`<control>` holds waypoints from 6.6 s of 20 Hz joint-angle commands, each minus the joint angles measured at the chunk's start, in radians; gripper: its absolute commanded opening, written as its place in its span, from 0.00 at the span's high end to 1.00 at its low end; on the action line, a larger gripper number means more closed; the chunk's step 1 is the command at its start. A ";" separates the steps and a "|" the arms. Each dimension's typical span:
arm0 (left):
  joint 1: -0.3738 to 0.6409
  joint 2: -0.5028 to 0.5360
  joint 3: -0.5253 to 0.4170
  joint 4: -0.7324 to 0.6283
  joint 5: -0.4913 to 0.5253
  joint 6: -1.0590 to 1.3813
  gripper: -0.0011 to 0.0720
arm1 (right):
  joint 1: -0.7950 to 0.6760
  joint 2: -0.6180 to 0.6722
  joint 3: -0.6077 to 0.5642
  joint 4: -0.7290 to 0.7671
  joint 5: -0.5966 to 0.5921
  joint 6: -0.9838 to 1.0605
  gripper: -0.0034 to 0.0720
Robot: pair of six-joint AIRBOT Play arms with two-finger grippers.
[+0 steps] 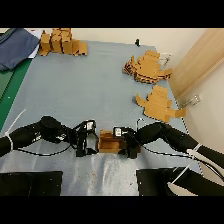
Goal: Fold the box.
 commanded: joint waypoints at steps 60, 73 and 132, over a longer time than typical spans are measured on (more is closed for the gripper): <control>-0.184 -0.051 0.062 0.132 0.167 -0.142 0.09 | 0.001 0.000 -0.001 0.000 0.000 0.000 0.28; -0.185 -0.051 0.062 0.135 0.175 -0.153 0.40 | 0.001 0.000 -0.001 0.000 0.000 0.000 0.28; -0.185 -0.051 0.062 0.135 0.163 -0.152 0.40 | -0.038 0.485 0.136 -0.132 -0.343 0.334 0.01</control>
